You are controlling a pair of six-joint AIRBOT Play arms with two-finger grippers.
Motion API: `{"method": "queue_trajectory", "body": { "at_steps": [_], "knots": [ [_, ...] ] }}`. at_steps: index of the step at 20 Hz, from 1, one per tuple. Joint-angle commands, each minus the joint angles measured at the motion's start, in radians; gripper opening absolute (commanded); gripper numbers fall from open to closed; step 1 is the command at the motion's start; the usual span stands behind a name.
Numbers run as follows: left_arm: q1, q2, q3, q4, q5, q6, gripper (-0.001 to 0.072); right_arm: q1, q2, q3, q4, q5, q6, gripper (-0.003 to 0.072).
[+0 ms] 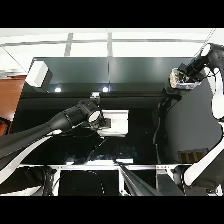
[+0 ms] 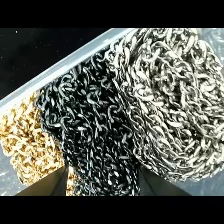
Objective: Fold the box and place the chain.
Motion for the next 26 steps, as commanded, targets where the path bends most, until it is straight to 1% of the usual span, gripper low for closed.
{"method": "queue_trajectory", "body": {
  "at_steps": [1, 2, 3, 5, 8, 10, 14, 16, 18, 20, 22, 24, 26],
  "knots": [
    [0.000, 0.000, 0.001, 0.000, 0.000, 0.001, 0.0026, 0.000, -0.008, 0.001, -0.002, -0.021, 0.003, 0.0366],
    [0.000, 0.000, 0.001, 0.000, 0.000, 0.001, 0.0026, 0.000, -0.008, 0.002, -0.002, -0.022, 0.003, 0.0177],
    [0.000, 0.000, 0.001, 0.000, 0.000, 0.001, 0.0025, 0.000, -0.003, 0.003, 0.000, -0.013, -0.006, 0.0019],
    [0.000, 0.000, 0.001, 0.000, 0.001, 0.001, 0.0026, 0.000, 0.021, 0.019, -0.001, 0.016, -0.058, 0.0011],
    [0.000, 0.000, 0.001, 0.000, 0.003, 0.001, 0.0026, -0.001, 0.114, 0.025, -0.001, 0.032, -0.143, 0.0010],
    [0.000, 0.000, 0.001, 0.000, 0.003, 0.000, 0.0026, -0.001, 0.203, 0.025, 0.000, 0.052, -0.201, 0.0010],
    [0.000, 0.000, 0.001, 0.000, 0.003, 0.000, 0.0026, 0.002, 0.409, 0.025, 0.047, 0.100, -0.301, 0.0010],
    [0.000, 0.000, 0.001, 0.000, 0.003, 0.000, 0.0026, 0.003, 0.511, 0.025, 0.104, 0.127, -0.318, 0.0009],
    [0.000, 0.000, 0.001, 0.000, 0.003, 0.000, 0.0026, 0.005, 0.609, 0.017, 0.184, 0.182, -0.339, 0.0010],
    [0.000, 0.000, 0.001, 0.000, 0.003, 0.000, 0.0025, 0.009, 0.715, -0.039, 0.295, 0.237, -0.365, 0.0010],
    [0.000, 0.000, 0.001, -0.003, 0.003, 0.000, 0.0026, 0.036, 0.842, -0.143, 0.391, 0.249, -0.404, 0.0010],
    [0.000, 0.000, 0.001, -0.003, 0.002, 0.000, 0.0026, 0.087, 0.961, -0.252, 0.437, 0.259, -0.430, 0.0010],
    [0.000, 0.000, 0.001, -0.003, 0.003, 0.000, 0.0026, 0.138, 1.035, -0.317, 0.471, 0.308, -0.444, 0.0010]
  ]
}}
